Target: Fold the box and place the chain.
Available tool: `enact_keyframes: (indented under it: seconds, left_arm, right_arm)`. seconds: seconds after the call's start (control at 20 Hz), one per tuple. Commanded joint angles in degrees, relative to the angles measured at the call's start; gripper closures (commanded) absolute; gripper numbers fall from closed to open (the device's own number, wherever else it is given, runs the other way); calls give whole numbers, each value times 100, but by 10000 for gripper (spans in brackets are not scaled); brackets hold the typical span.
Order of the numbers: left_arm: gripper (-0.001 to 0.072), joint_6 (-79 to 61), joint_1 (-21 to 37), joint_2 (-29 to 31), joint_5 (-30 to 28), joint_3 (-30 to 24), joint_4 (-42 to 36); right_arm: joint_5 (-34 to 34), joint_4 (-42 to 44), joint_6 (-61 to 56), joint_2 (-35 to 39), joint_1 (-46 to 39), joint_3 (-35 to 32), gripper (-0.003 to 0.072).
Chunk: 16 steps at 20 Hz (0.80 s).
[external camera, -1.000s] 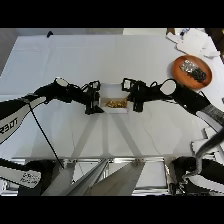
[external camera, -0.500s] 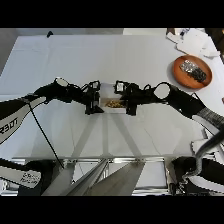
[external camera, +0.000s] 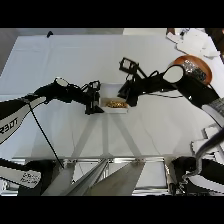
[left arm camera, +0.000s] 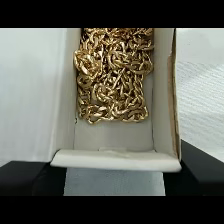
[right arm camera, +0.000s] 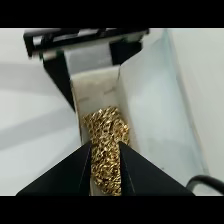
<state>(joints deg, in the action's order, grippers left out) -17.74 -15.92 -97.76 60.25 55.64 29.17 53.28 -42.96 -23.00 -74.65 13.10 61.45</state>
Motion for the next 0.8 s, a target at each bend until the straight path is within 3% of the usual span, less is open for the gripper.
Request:
enact_keyframes:
  seconds: [0.0,0.2,0.4,0.75]
  left_arm:
    - [318,0,-2,4,-2,2,0]
    - [318,0,-2,4,-2,2,0]
    - [318,0,-2,4,0,2,0]
    - [318,0,-2,4,-2,2,2]
  right_arm:
    - [-133,33,-1432,-170,-251,839,494]
    - [-686,-407,-3012,-1106,-326,1604,494]
    - [-24,-380,-3182,-1821,-306,1849,492]
    - [1390,-385,-2603,-1880,-269,1845,492]
